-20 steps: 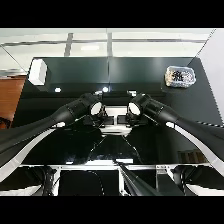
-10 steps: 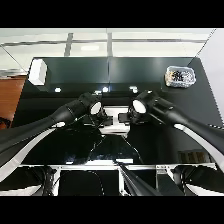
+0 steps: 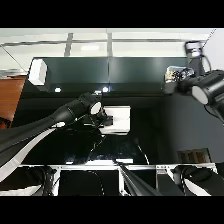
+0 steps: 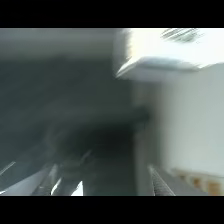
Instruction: Fold the box and place the chain.
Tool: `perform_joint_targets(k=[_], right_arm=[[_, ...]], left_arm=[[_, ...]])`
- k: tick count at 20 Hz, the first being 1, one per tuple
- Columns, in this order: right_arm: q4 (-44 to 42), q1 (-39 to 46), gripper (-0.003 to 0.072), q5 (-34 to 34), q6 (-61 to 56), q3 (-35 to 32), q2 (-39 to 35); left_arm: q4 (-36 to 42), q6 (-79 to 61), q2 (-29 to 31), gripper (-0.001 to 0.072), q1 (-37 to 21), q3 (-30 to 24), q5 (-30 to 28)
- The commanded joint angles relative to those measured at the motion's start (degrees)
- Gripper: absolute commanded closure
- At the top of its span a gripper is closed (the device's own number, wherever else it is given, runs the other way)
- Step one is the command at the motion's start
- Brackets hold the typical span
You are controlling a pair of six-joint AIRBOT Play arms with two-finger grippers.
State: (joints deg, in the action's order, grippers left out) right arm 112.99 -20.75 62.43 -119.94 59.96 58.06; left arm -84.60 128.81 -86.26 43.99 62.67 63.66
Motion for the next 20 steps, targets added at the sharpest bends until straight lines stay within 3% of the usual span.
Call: perform_joint_targets(k=[1, 3, 5, 8, 10, 11, 12, 14, 15, 17, 18, 19, 20], right_arm=[[1.97, 14.23, 0.0, -14.25, -0.02, -3.28, 3.34], [-7.04, 21.57, 0.0001, -21.22, 0.26, -0.96, 11.1], [-15.43, 25.66, 0.0001, -23.54, 3.56, 7.58, 21.05], [-20.31, 27.65, 0.0003, -12.68, 9.33, 27.93, 38.4], [-22.12, 28.37, 0.0093, -5.38, 10.19, 38.93, 47.71], [-23.21, 28.63, 0.0102, -3.34, 10.91, 43.04, 51.41], [-23.47, 28.87, 0.0149, -2.67, 10.99, 45.68, 54.05], [-23.52, 29.18, 0.0172, -3.17, 10.99, 48.48, 57.2], [-23.69, 29.29, 0.0227, -3.87, 10.97, 48.7, 57.86], [-23.61, 29.29, 0.0227, -3.96, 10.99, 48.7, 58.9], [-23.61, 29.29, 0.0256, -3.91, 11.02, 48.68, 59.41], [-23.58, 29.27, 0.0331, -3.69, 10.99, 48.7, 59.8], [-23.47, 29.29, 0.0331, -3.45, 10.99, 48.7, 60.02]], left_arm=[[0.0, 0.0, 0.04, 0.0683, -0.02, 0.02, -0.15], [-0.24, -0.02, 0.04, 0.0683, -0.02, 0.02, 0.02], [-0.22, 0.0, 0.04, 0.0683, -0.02, 0.02, 0.52], [-0.26, 0.0, 0.04, 0.0683, -0.04, 0.02, 0.74], [-0.24, 0.0, 0.04, 0.0683, -0.04, 0.02, 0.7], [-0.24, 0.0, 0.04, 0.0683, -0.02, 0.02, 0.79], [-0.24, 0.0, 0.04, 0.0683, -0.02, 0.02, 1.11], [-0.24, 0.0, 0.04, 0.0683, -0.02, 0.02, 1.4], [-0.24, 0.0, 0.04, 0.0683, -0.02, 0.02, 1.4], [-0.22, 0.0, 0.04, 0.0683, -0.02, 0.02, 1.38], [-0.22, 0.0, 0.04, 0.0683, -0.02, 0.02, 1.36], [-0.22, 0.0, 0.04, 0.0683, -0.02, 0.02, 1.38], [-0.2, 0.0, 0.04, 0.0683, -0.02, 0.02, 1.38]])
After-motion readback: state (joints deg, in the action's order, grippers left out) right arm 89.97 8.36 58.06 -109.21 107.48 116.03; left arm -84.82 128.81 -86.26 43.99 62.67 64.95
